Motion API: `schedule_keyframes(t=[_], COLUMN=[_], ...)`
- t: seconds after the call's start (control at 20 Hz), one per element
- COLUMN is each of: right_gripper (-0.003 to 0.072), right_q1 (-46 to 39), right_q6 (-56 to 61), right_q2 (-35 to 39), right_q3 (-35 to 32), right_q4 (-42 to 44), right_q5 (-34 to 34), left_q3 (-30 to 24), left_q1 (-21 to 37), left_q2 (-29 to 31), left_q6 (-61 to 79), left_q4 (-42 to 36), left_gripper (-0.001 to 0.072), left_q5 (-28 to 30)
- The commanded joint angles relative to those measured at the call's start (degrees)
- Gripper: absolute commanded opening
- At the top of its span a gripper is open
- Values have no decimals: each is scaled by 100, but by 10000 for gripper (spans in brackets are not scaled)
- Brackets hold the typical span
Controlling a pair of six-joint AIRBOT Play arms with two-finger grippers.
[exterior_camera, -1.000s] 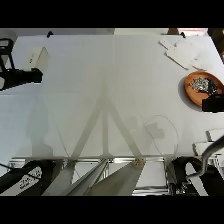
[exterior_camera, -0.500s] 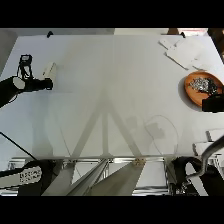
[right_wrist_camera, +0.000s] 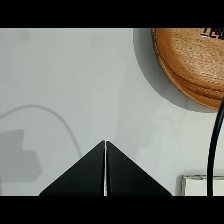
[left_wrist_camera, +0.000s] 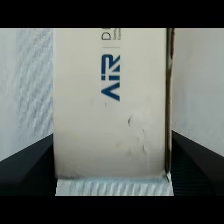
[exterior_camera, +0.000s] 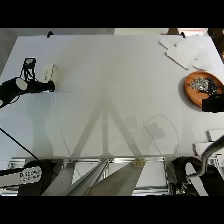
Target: Fold the box and place the chain.
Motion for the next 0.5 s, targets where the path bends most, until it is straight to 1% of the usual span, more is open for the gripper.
schedule_keyframes(t=[0.0, 0.15, 0.25, 0.45], right_gripper=[14, 14, 14, 14], right_q1=[-2, -4, -2, -4], right_q6=[2, 2, 2, 2], right_q2=[4, 4, 4, 4], right_q3=[2, 4, 4, 4], right_q4=[2, 2, 2, 2], right_q5=[0, 2, 2, 2], left_q3=[0, 0, 0, 0], left_q1=[0, -35, -160, -686], left_q2=[468, 1204, 1810, 3060], left_q6=[17, 599, 787, 789], left_q4=[424, 474, 470, 448], left_gripper=[697, 696, 696, 696], left_q5=[-481, -752, -896, -1088])
